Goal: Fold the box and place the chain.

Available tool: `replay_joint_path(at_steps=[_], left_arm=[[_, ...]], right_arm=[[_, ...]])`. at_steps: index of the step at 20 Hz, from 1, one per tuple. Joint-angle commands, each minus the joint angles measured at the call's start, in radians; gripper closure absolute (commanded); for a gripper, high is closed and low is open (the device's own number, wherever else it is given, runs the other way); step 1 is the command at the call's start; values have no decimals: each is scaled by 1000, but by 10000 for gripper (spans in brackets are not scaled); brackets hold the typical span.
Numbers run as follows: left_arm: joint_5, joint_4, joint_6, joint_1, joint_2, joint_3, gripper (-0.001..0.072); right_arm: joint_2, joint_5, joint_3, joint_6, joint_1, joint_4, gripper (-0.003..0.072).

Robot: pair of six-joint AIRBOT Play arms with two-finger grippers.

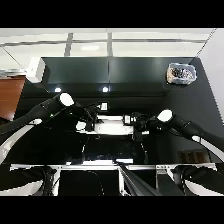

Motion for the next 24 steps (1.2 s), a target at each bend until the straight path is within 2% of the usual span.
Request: replay_joint_path(at_steps=[1, 4, 17, 24], left_arm=[[0, 0, -2, 0, 0, 0, 683], [1, 0, -2, 0, 0, 0, 683], [1, 0, -2, -2, 0, 0, 683], [1, 0, -2, -2, 0, 0, 683]], right_arm=[[-4, 9, 0, 0, -8, 9, 9], [-4, 29, 1, -5, -42, 47, 9], [-5, 24, 1, 1, -40, 32, 10], [-7, -11, 1, 60, -16, -31, 9]])
